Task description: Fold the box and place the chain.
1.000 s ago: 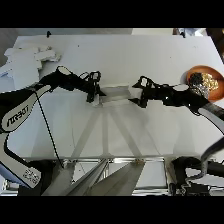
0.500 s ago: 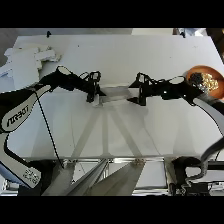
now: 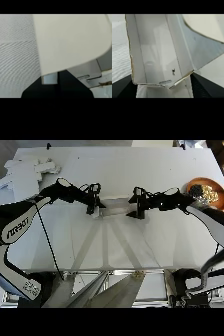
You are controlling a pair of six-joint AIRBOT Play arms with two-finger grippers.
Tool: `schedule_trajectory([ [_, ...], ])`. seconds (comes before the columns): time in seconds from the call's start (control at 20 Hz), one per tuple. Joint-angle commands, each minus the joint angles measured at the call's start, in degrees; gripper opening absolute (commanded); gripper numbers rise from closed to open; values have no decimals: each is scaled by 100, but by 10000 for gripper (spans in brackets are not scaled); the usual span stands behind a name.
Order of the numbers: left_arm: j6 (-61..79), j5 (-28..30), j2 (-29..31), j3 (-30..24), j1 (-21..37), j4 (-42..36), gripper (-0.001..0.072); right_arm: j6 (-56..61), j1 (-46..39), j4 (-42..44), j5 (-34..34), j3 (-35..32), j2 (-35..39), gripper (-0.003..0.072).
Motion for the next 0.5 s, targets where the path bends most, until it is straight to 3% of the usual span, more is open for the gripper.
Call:
schedule_trajectory([
  [0.0, 0, 0, 0, 2, -2, 2, 17, -232, 4, 221, 52, 15, -48, 694],
  [0.3, 0, 2, -2, 2, -2, 2, 17, -42, 11, 153, 278, 313, -297, 694],
  [0.45, 0, 2, -2, 2, -2, 2, 17, 153, 85, -343, 516, 503, -417, 694],
])
